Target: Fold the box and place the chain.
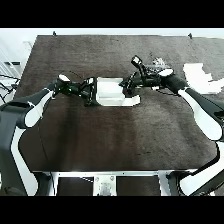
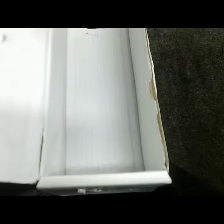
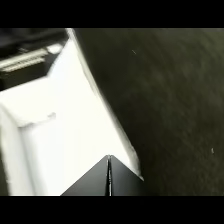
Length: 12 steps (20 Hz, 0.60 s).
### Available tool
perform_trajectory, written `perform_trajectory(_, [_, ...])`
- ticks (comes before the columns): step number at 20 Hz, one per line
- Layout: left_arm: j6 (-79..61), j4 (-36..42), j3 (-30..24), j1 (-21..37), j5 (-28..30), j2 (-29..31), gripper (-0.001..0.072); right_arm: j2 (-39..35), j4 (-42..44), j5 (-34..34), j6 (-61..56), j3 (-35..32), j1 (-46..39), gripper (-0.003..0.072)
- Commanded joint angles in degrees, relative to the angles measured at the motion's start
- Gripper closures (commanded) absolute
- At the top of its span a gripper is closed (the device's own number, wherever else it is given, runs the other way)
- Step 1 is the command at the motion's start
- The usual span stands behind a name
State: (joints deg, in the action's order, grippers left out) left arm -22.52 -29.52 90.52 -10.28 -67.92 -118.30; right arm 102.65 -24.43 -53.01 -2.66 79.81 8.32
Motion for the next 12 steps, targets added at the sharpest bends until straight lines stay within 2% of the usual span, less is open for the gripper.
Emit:
perform_trajectory(1, [0.0, 0.0, 0.0, 0.0, 0.0, 0.0, 0.0241, 2.8, -0.2, 2.7, -1.9, 0.0, 0.0, 0.0673])
perform_trajectory(4, [0.0, 0.0, 0.0, 0.0, 0.0, 0.0, 0.0241, 4.9, -0.2, 2.7, -2.9, 0.2, 0.2, 0.0673])
perform_trajectory(10, [0.0, 0.0, 0.0, 0.0, 0.0, 0.0, 0.0241, 4.7, -0.2, 2.0, -3.0, 2.8, 0.1, 0.0672])
perform_trajectory(12, [0.0, 0.0, 0.0, 0.0, 0.0, 0.0, 0.0241, 2.9, -0.5, 1.7, -3.0, 3.0, 0.1, 0.0651])
